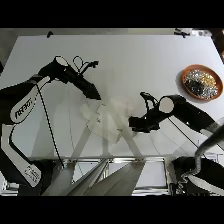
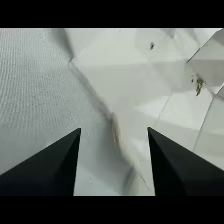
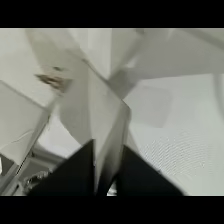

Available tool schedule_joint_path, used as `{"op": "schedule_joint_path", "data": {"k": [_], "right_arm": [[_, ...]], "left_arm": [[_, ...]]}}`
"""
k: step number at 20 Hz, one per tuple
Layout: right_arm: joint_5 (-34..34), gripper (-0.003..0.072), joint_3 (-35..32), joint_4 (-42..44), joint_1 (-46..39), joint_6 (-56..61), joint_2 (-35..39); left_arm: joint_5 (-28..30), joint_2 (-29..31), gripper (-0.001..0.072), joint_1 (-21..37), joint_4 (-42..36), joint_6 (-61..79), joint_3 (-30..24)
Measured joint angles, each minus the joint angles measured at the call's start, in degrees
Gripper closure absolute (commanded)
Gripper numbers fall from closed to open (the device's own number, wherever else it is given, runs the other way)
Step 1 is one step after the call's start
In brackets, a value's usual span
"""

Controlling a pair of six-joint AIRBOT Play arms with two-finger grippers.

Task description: Fold the box and place the chain.

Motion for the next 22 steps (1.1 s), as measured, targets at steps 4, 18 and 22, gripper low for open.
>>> {"op": "schedule_joint_path", "data": {"k": [4, 18, 22], "right_arm": [[-5.6, 0.0679, 0.0, -1.9, 0.6, -4.0, -0.5], [-13.6, 0.0679, 0.0, -28.5, 2.5, -0.3, 2.8], [-14.1, 0.0678, 0.0, -30.2, 2.5, -0.1, 2.8]], "left_arm": [[4.7, 0.0, 0.0198, 0.0, 0.1, -0.5, 0.0], [-3.7, 0.3, 0.0194, 3.2, 0.0, -5.7, 0.0], [-6.7, 0.3, 0.0195, 3.5, 0.0, -7.1, 0.0]]}}
